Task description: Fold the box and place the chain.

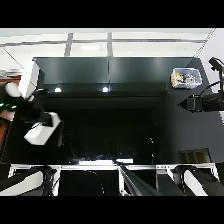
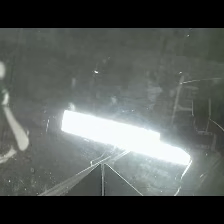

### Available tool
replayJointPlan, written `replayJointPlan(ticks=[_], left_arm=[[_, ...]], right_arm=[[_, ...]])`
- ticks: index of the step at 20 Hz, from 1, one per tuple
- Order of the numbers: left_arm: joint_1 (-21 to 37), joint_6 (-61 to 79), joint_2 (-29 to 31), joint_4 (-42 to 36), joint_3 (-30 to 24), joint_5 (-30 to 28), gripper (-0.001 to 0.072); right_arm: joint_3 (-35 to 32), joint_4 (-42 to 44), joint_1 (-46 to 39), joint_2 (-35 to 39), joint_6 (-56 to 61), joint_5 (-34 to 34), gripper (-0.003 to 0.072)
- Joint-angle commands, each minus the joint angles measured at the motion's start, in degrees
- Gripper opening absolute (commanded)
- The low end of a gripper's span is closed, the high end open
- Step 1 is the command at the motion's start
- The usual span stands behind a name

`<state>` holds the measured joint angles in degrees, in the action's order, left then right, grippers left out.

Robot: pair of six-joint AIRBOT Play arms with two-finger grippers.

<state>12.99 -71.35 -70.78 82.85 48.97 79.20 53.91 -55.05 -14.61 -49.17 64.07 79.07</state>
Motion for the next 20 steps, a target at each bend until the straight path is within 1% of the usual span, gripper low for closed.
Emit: replayJointPlan(ticks=[1, 4, 6, 8, 10, 12, 14, 16, 18, 20], left_arm=[[13.79, 3.85, 9.70, 0.20, -3.28, -6.40, 0.0271], [20.46, 4.17, 15.85, 0.96, -3.28, -14.01, 0.0271], [22.84, 4.15, 17.59, 4.59, -3.32, -17.18, 0.0271], [23.67, 5.18, 16.92, 5.75, -3.82, -18.69, 0.0271], [23.34, 11.96, 15.85, 0.11, -4.66, -21.70, 0.0271], [22.49, 16.96, 14.01, -0.70, -4.83, -23.39, 0.0271], [22.53, 18.80, 11.85, -2.08, -4.81, -25.00, 0.0272], [21.84, 25.24, 10.19, -4.02, -4.79, -25.03, 0.0272], [21.38, 24.83, 9.18, -4.09, -4.76, -28.06, 0.0272], [21.38, 24.81, 8.00, -4.11, -4.74, -29.27, 0.0272]], right_arm=[[-0.02, 0.37, -0.02, 0.02, 0.00, -1.33, 0.0015], [-0.02, 0.52, -0.02, 0.02, 0.02, -2.47, 0.0015], [-0.02, 0.70, -0.02, 0.02, 0.02, -2.86, 0.0015], [-0.02, 1.01, -0.02, 0.00, 0.04, -3.34, 0.0015], [-0.02, 1.70, -0.02, -0.02, 0.09, -3.48, 0.0015], [-0.02, 2.08, 0.00, -0.02, 0.96, -3.37, 0.0015], [-0.02, 2.84, 0.00, -0.02, 2.12, -3.21, 0.0015], [-0.02, 3.17, 0.00, 0.00, 3.30, -2.97, 0.0015], [-0.02, 3.52, 0.02, -0.02, 4.00, -2.16, 0.0015], [-0.02, 4.07, 0.02, 0.00, 4.15, -1.75, 0.0015]])
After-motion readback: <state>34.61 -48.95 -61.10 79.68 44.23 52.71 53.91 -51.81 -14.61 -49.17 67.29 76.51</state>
